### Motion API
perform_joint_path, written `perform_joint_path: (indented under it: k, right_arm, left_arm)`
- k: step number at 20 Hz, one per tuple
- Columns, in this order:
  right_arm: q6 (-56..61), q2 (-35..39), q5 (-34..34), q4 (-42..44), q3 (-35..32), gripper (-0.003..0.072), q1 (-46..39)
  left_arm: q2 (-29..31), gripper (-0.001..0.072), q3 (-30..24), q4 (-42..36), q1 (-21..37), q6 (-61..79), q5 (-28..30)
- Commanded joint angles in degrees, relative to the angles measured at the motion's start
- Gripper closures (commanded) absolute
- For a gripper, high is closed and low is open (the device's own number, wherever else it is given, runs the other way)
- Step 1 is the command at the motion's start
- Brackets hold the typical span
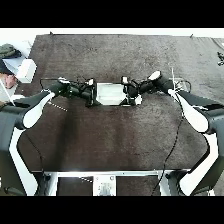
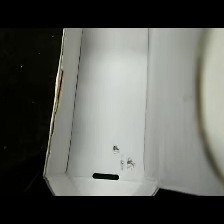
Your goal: Fold the box and place the chain.
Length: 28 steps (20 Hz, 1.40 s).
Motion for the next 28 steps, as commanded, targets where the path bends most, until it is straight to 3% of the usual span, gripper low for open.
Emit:
perform_joint_path:
  k: [1,8,9,12,15,19,28]
  right_arm:
    - [1.4,1.9,0.4,-3.8,0.1,0.0091,-1.4]
    - [6.5,5.5,1.3,-4.3,0.1,0.0105,-6.3]
    - [7.5,6.4,2.6,-3.9,0.1,0.0216,-6.3]
    - [7.4,7.5,8.8,5.4,0.0,0.0693,-6.2]
    - [7.5,7.2,7.7,14.6,0.0,0.0699,-4.7]
    - [9.7,5.8,-2.8,15.0,0.0,0.0699,-1.7]
    - [10.4,3.9,-16.2,16.1,0.0,0.07,-1.0]
  left_arm:
    - [0.0,0.0425,0.0,0.0,0.0,-0.4,0.0]
    - [0.0,0.0425,0.0,0.0,0.0,-0.4,0.0]
    - [0.0,0.0425,0.0,0.0,0.0,-0.4,0.0]
    - [0.0,0.0425,0.0,0.0,0.0,-0.4,0.0]
    - [0.0,0.0425,0.0,0.0,0.0,-0.4,0.0]
    - [0.0,0.0425,0.0,0.0,0.0,-0.4,0.0]
    - [0.0,0.0425,0.0,0.0,0.0,-0.4,0.0]
